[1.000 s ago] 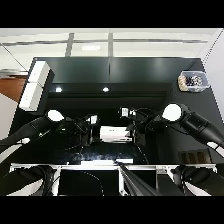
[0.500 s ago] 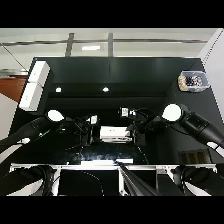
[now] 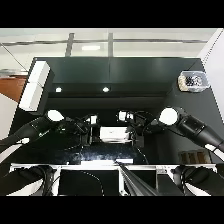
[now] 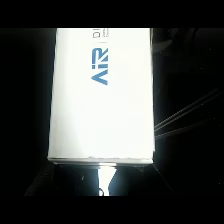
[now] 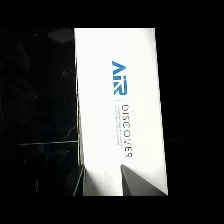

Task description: Fold the box and place the chain.

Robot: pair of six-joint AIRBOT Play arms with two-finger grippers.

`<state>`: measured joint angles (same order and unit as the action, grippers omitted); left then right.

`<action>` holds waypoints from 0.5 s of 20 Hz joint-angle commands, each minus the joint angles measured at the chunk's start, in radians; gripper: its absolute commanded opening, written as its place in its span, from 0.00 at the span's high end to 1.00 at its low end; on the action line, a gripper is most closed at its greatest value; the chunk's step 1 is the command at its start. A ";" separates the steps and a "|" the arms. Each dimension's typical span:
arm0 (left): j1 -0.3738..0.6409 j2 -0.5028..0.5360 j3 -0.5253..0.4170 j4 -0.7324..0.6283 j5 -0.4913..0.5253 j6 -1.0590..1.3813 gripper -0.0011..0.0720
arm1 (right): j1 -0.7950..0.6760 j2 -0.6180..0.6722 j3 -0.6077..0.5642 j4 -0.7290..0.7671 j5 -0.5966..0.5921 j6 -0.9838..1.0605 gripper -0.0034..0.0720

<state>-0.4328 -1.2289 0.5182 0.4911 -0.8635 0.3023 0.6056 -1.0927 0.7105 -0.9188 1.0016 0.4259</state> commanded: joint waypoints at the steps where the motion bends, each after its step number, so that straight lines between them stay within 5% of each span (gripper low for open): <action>1: 0.000 0.000 0.001 -0.001 0.003 0.000 0.34 | 0.005 0.006 0.002 0.002 -0.017 0.079 0.57; 8: 0.000 0.000 0.001 -0.001 0.003 0.000 0.34 | 0.004 0.038 0.105 0.010 0.090 0.414 0.58; 9: 0.000 0.000 0.001 -0.001 0.003 0.000 0.34 | 0.004 0.037 0.104 0.008 0.077 0.507 0.82; 10: 0.000 0.000 0.001 -0.001 0.003 0.000 0.34 | -0.002 0.035 0.101 0.010 0.068 0.613 0.92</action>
<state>-0.4328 -1.2289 0.5182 0.4889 -0.8581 0.3027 0.6083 -1.0592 0.7975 -0.9112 1.0664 0.7906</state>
